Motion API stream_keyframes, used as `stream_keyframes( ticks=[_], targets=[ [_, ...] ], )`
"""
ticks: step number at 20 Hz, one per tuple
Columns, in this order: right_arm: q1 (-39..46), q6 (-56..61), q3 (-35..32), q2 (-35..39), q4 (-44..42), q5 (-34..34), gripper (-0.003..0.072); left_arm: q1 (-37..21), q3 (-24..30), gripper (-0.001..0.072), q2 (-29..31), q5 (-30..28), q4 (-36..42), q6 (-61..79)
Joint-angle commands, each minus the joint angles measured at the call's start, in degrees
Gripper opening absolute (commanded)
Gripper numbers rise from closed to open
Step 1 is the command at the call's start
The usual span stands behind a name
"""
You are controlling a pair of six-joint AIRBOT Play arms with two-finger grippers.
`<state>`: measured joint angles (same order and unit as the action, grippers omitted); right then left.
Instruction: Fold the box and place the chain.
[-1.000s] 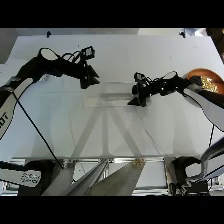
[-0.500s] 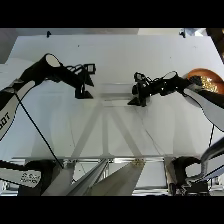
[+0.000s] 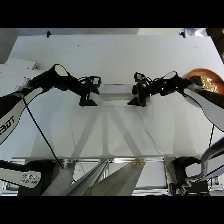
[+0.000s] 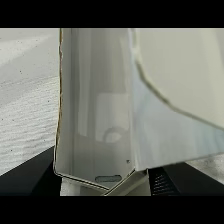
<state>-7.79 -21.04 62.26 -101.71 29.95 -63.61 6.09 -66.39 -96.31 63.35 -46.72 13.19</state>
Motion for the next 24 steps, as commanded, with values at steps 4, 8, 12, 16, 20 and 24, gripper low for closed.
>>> stream_keyframes(
  ticks=[4,8,12,16,20,24],
  targets=[
    [0.02,0.0,0.07,0.0,-0.02,-0.02,0.0425,1.31,0.31,0.0499,-0.04,1.6,1.27,2.25],
    [0.02,0.0,0.07,0.0,-0.02,-0.02,0.0425,1.42,0.31,0.0497,-0.04,0.7,1.29,2.27],
    [0.02,0.0,0.07,0.0,-0.02,-0.02,0.0425,1.66,0.31,0.0406,-0.04,-4.48,1.31,2.25],
    [0.02,0.0,0.07,0.0,0.0,-0.02,0.0425,2.29,0.31,0.0326,-0.04,-6.45,2.14,2.29],
    [0.02,0.0,0.07,0.0,0.0,-0.02,0.0425,2.97,0.31,0.0271,-0.04,-5.7,2.56,2.27],
    [0.02,0.0,0.07,0.0,-0.02,-0.02,0.0425,3.39,0.31,0.0232,-0.04,-5.46,2.58,2.27]
  ],
)
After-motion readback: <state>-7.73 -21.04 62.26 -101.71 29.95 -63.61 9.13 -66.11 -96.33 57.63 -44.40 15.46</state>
